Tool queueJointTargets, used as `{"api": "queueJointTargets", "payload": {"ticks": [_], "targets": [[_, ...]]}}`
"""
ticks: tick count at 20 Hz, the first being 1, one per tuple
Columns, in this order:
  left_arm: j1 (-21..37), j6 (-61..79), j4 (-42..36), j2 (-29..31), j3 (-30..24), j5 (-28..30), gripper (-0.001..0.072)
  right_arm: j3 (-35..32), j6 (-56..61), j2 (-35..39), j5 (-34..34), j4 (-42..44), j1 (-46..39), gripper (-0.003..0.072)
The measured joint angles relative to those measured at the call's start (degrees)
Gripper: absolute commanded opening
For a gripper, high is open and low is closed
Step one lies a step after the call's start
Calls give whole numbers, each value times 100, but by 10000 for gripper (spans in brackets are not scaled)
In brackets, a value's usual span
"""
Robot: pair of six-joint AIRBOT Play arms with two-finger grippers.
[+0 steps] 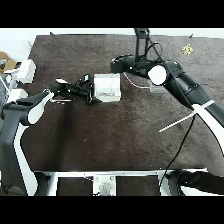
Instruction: Fold the box and place the chain.
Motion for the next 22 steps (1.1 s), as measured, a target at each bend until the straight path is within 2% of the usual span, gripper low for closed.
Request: {"api": "queueJointTargets", "payload": {"ticks": [6,8,9,14,17,20,22], "targets": [[0,0,0,2,0,-2,275,4,-7,-597,197,184,210,4],[0,0,0,2,0,-2,275,-7,-7,-804,400,214,229,359],[0,-2,0,2,0,-2,275,-7,-28,-863,505,212,238,321],[0,0,-2,2,0,-2,275,-13,-197,-938,1121,-72,203,317],[0,-2,0,2,0,-2,275,-79,-203,-861,1467,-271,-116,318],[0,-2,-2,2,0,-2,275,-448,-92,-706,1558,-348,-673,318],[0,0,0,0,0,0,275,-894,90,-581,1360,-365,-1161,318]]}}
